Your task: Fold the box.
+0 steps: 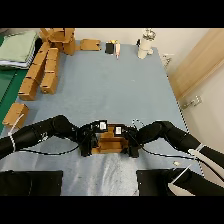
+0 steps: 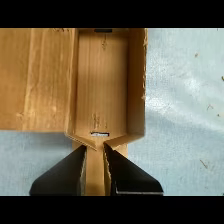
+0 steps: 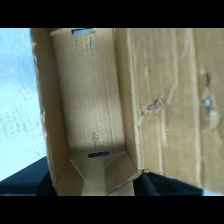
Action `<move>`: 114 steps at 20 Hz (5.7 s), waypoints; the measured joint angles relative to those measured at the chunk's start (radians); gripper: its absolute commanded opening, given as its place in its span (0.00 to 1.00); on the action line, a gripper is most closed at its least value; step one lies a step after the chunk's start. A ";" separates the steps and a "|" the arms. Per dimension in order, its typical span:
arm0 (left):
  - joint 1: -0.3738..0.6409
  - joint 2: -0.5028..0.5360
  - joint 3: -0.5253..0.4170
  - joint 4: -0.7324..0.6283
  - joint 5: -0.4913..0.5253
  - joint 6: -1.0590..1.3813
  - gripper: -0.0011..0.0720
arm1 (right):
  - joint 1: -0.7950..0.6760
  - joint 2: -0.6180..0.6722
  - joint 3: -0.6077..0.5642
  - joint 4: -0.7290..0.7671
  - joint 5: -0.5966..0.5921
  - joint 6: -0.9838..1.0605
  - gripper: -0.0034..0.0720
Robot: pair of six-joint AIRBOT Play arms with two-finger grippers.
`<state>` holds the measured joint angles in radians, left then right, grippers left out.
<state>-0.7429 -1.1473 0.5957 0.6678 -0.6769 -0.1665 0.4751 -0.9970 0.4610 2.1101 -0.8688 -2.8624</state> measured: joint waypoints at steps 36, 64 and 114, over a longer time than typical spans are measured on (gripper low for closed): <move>-0.054 0.027 -0.011 0.115 0.101 -0.176 0.03 | 0.001 0.000 0.000 0.006 0.000 0.000 0.71; 0.046 0.196 -0.140 0.227 -0.077 -1.582 0.03 | 0.001 0.000 0.000 0.002 0.004 0.001 0.71; -0.010 0.094 0.013 0.029 0.021 -1.473 0.77 | 0.001 0.000 0.000 0.002 0.003 0.001 0.71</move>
<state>-0.7525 -1.0534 0.6083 0.6971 -0.6563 -1.6394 0.4759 -0.9970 0.4610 2.1124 -0.8658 -2.8616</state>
